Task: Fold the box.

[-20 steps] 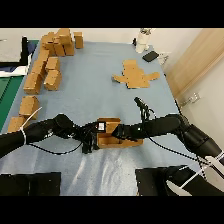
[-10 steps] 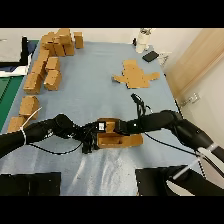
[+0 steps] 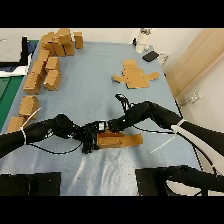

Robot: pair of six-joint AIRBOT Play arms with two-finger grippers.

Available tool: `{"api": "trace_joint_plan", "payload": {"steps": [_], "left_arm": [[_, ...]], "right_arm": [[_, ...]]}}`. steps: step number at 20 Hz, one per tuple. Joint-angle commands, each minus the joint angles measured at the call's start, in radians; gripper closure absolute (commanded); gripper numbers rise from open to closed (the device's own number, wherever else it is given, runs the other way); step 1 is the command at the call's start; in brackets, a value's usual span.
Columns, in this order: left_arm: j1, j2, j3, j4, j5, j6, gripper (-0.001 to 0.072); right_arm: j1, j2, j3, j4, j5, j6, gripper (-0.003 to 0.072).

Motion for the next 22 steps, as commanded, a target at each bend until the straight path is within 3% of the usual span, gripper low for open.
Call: {"api": "trace_joint_plan", "payload": {"steps": [1, 5, 8, 12, 14, 15, 16, 17, 20, 22], "left_arm": [[0.000, 0.000, 0.001, 0.000, 0.000, 0.000, 0.0192], [0.000, 0.000, 0.001, 0.000, 0.000, 0.000, 0.0192], [0.000, 0.000, 0.001, 0.000, 0.000, 0.000, 0.0192], [0.000, 0.000, 0.001, 0.000, 0.000, 0.000, 0.0192], [0.000, 0.000, 0.001, 0.000, 0.000, 0.000, 0.0192], [0.000, 0.000, 0.001, 0.000, 0.000, 0.000, 0.0192], [0.000, 0.000, 0.001, 0.000, 0.000, 0.000, 0.0192], [0.000, 0.000, 0.001, 0.000, 0.000, 0.000, 0.0192], [0.000, 0.000, 0.001, 0.000, 0.001, 0.000, 0.0192], [0.000, 0.000, 0.001, 0.000, 0.001, 0.000, 0.0192]], "right_arm": [[0.000, -0.033, 0.007, -0.004, -0.019, -0.080, 0.0683], [-0.001, 0.003, 0.008, -0.006, -0.024, -0.133, 0.0683], [-0.001, 0.141, 0.007, -0.053, -0.047, -0.142, 0.0684], [0.001, 0.418, -0.054, -0.177, -0.205, -0.108, 0.0684], [0.002, 0.559, -0.148, -0.193, -0.341, -0.269, 0.0680], [0.002, 0.613, -0.211, -0.203, -0.394, -0.340, 0.0494], [0.002, 0.648, -0.271, -0.226, -0.406, -0.412, 0.0112], [0.002, 0.673, -0.327, -0.259, -0.400, -0.511, -0.0001], [0.001, 0.679, -0.408, -0.413, -0.184, -0.663, -0.0001], [0.002, 0.650, -0.409, -0.433, -0.017, -0.749, 0.0000]]}}
